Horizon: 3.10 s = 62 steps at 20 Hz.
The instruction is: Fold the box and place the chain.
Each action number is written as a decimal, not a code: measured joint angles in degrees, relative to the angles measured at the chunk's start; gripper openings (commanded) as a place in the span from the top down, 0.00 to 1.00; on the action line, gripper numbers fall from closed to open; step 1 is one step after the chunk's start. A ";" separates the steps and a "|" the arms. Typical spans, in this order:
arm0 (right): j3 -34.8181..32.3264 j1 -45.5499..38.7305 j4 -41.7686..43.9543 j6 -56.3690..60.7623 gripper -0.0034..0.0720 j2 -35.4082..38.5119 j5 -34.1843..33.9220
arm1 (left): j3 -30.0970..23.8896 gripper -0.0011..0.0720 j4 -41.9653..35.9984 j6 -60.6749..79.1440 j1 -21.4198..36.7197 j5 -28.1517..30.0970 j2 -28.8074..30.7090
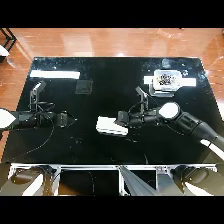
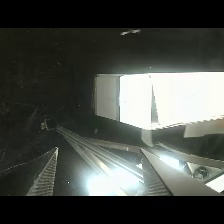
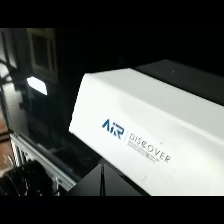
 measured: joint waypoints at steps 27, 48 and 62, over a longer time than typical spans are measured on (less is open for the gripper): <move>-5.29 0.72 0.57 -0.44 0.93 2.54 -3.32 | 0.02 0.14 -0.02 1.05 0.00 0.13 -0.44; -5.14 -23.82 -17.22 1.09 0.93 21.51 13.55 | 21.35 0.14 -0.57 68.37 -31.26 7.63 -35.28; -5.14 -23.91 -19.89 1.33 0.93 21.51 13.40 | 21.64 0.14 -4.33 73.92 -32.06 8.02 -38.05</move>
